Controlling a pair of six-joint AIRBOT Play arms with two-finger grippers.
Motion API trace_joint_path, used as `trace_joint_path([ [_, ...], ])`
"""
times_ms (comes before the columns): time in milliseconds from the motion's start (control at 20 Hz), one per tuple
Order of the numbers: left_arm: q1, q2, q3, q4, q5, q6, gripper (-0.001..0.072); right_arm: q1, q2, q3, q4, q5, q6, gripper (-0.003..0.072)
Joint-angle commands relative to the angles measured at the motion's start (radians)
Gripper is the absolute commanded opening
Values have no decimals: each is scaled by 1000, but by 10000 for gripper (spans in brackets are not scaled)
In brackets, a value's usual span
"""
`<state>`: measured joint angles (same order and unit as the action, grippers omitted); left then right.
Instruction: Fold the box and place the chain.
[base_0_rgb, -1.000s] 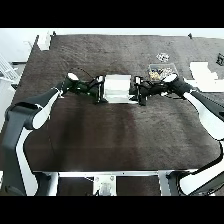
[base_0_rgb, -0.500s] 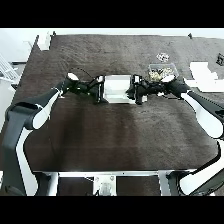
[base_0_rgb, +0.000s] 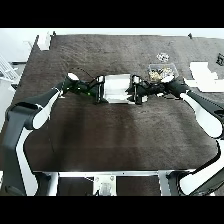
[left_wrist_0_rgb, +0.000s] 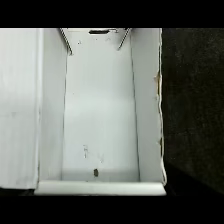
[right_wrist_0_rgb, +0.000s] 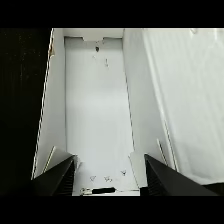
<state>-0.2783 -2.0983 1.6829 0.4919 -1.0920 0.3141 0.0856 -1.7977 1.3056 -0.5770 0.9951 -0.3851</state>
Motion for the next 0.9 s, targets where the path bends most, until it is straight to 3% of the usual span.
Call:
trace_joint_path([
  [0, 0, 0, 0, 1, -1, -1, 479, 0, -1, 1, -4, -1, -1, 567],
  [150, 0, 0, 0, 1, -1, -1, 479, -2, 0, 1, -15, 0, 0, 550],
  [350, 0, 0, 0, 1, 0, -1, 479, -14, 3, 1, -85, 0, 61, 289],
  [600, 0, 0, 0, 1, 0, -1, 479, -34, 46, 1, -150, 0, 141, 62],
  [850, 0, 0, 0, 1, 0, -1, 479, -64, 122, 1, -225, 0, 330, 10],
])
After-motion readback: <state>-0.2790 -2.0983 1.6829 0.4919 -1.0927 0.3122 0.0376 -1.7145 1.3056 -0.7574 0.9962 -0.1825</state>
